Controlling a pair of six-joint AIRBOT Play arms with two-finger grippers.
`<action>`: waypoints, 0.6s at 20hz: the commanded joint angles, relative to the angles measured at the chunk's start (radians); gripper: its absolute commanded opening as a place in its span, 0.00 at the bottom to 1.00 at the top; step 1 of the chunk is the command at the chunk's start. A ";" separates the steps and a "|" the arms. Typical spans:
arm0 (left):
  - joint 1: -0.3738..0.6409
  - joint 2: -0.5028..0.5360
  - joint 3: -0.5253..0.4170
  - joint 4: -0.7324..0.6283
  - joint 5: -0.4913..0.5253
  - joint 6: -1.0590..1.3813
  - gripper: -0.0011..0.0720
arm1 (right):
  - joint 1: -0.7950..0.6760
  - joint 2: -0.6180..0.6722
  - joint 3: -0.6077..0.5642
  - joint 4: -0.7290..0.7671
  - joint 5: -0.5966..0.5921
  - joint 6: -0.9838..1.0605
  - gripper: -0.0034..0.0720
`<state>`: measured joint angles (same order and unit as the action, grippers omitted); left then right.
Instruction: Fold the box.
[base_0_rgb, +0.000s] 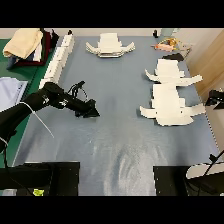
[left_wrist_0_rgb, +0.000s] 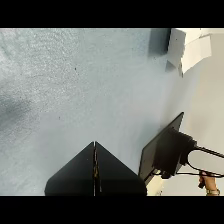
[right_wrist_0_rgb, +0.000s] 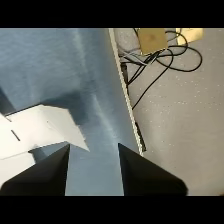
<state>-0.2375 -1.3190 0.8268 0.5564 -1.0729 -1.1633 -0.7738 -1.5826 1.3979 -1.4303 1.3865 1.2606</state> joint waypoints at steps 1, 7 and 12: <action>0.000 -0.001 0.001 -0.004 0.013 0.000 0.03 | -0.069 -0.072 0.011 0.156 0.028 -0.160 0.63; 0.000 -0.001 0.001 -0.038 0.019 0.000 0.03 | -0.063 -0.140 0.012 0.275 0.085 -0.249 0.60; 0.000 -0.001 0.001 -0.080 0.018 0.002 0.03 | -0.052 -0.162 0.011 0.421 0.201 -0.259 0.24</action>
<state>-0.2375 -1.3190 0.8268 0.5091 -1.0554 -1.1633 -0.8345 -1.7309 1.4086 -1.1194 1.5112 1.0191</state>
